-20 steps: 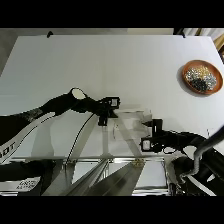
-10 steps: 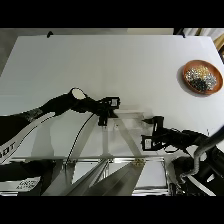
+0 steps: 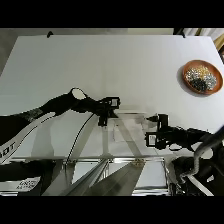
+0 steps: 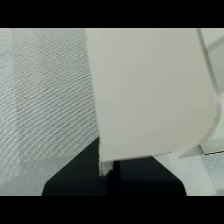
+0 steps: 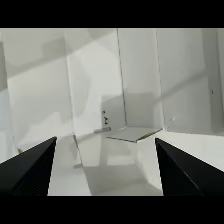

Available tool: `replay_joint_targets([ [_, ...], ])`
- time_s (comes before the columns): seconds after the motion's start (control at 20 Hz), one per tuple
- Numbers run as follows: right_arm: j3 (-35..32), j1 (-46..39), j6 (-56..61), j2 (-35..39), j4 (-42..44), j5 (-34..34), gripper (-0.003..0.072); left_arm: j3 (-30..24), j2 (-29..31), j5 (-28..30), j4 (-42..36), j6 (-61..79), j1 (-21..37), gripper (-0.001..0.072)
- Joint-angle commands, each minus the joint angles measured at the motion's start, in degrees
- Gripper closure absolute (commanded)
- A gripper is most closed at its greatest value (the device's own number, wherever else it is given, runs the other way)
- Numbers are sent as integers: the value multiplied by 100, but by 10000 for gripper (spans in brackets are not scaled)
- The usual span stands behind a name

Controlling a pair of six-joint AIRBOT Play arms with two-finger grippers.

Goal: Fold the box and place the chain.

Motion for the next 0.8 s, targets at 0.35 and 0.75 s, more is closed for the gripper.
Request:
replay_joint_targets([
  [0.35, -723, 885, 20, 404, -623, 409, 7, 2, 0, 4, 0, -2, -4, 698],
  [0.75, -614, 883, 20, -223, -518, -586, 8, 2, 0, 4, 0, -2, -4, 698],
])
